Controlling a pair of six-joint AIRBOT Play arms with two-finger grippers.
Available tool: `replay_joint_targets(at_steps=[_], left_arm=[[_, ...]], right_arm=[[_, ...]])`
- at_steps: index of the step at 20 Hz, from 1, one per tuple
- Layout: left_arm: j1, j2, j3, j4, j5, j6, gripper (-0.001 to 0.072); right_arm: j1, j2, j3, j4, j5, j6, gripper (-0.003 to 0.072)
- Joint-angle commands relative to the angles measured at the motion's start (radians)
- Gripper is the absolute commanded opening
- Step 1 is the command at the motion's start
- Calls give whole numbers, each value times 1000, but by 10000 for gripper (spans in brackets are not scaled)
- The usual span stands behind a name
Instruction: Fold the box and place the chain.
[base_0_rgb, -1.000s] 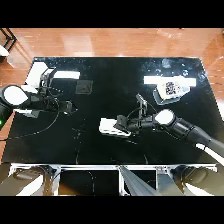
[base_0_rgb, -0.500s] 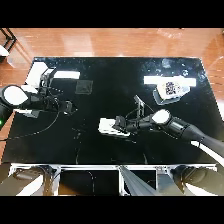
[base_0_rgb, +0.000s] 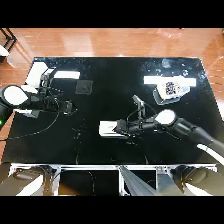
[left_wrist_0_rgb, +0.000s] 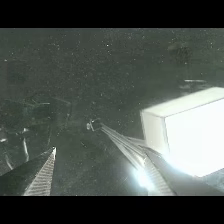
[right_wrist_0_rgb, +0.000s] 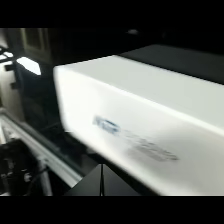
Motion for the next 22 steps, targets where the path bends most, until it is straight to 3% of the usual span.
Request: replay_joint_targets(at_steps=[1,3,6,9,11,16,19,22], left_arm=[[-1,-1,0,-17,-13,63,641],[-1,-3,0,-27,-24,147,641],[-11,-47,0,-47,-34,336,641],[-90,-88,0,-127,-47,648,641],[-177,-103,0,-145,-16,790,641],[-404,-156,0,-163,51,963,642],[-457,-161,0,-165,142,975,641],[-477,-166,-1,-186,139,1121,623]], right_arm=[[-64,124,1,-8,101,-25,18],[-146,200,1,-78,149,-24,18],[-285,251,1,-295,217,62,18],[-364,252,1,-531,243,179,18],[-379,252,0,-612,260,214,19],[-378,252,0,-626,300,221,19],[-378,252,0,-626,302,220,18],[-378,252,0,-626,299,220,19]])
